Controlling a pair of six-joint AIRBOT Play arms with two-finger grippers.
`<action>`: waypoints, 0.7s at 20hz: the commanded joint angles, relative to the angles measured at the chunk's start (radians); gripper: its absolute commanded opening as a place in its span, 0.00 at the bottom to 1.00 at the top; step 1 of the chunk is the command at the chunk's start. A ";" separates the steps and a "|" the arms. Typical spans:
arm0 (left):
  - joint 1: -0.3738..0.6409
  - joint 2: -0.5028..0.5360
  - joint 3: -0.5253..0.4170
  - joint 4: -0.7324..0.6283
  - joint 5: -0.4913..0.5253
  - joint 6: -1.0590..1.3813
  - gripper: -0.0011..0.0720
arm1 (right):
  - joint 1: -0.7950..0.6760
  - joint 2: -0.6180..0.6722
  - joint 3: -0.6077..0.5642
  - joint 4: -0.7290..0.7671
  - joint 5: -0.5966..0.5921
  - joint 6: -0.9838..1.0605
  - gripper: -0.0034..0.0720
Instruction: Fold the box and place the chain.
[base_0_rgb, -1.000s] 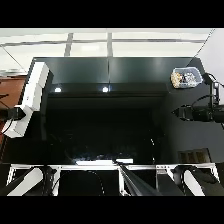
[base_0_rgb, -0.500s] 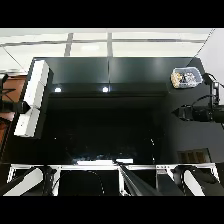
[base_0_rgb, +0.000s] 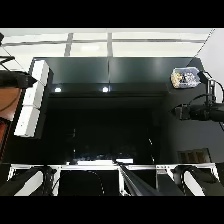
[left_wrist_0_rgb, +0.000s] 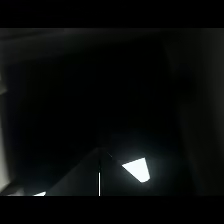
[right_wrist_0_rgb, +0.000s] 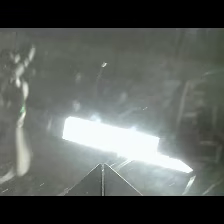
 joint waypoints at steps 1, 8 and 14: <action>-0.138 0.209 -0.214 -0.108 0.261 -0.063 0.04 | 0.008 0.001 -0.021 -0.051 -0.172 -0.087 0.06; -0.175 0.517 -0.618 0.040 0.528 -0.061 0.05 | 0.008 0.001 -0.087 -0.140 -0.415 -0.193 0.06; -0.175 0.525 -0.620 0.045 0.529 -0.061 0.05 | 0.008 0.001 -0.087 -0.140 -0.415 -0.193 0.06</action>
